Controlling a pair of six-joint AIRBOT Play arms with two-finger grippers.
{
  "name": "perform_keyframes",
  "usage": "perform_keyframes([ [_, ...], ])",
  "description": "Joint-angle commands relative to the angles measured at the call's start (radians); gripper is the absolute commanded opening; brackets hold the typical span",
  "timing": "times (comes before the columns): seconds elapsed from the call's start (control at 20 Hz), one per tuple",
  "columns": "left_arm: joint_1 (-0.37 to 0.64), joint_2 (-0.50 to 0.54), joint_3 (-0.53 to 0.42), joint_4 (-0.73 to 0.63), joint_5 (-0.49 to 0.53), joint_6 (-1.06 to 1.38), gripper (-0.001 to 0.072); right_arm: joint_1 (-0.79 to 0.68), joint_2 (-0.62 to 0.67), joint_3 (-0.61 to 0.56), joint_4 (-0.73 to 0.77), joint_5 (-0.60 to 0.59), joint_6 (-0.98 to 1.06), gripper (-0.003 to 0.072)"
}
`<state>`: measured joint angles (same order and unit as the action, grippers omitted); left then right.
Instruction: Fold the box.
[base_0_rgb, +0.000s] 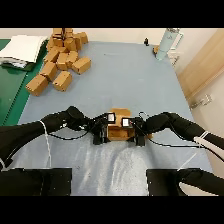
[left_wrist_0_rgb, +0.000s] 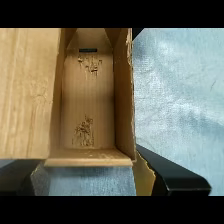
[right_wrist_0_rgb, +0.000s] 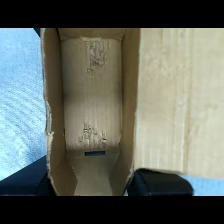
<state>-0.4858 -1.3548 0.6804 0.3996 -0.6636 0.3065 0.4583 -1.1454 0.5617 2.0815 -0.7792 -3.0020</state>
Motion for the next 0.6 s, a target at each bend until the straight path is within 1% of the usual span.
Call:
perform_keyframes([
  [0.0, -0.013, -0.006, 0.005, 0.005, 0.009, -0.005, 0.0683, 0.0, 0.0, 0.0, 0.0, 0.0, 0.0, 0.0518],
  [0.1, -0.014, -0.006, 0.005, 0.005, 0.01, -0.007, 0.0681, 0.0, 0.0, 0.0, 0.0, 0.0, 0.0, 0.0518],
  [0.15, -0.014, -0.006, 0.005, 0.005, 0.009, -0.007, 0.0582, 0.0, 0.0, 0.0, 0.0, 0.0, 0.0, 0.0518],
  [0.2, -0.014, -0.006, 0.005, 0.009, 0.009, -0.007, 0.0516, 0.0, 0.0, 0.0, 0.0, 0.0, 0.0, 0.0518],
  [0.55, -0.013, -0.006, 0.004, 0.008, 0.008, -0.007, 0.0519, 0.0, 0.0, 0.0, 0.0, 0.0, 0.0, 0.0518],
])
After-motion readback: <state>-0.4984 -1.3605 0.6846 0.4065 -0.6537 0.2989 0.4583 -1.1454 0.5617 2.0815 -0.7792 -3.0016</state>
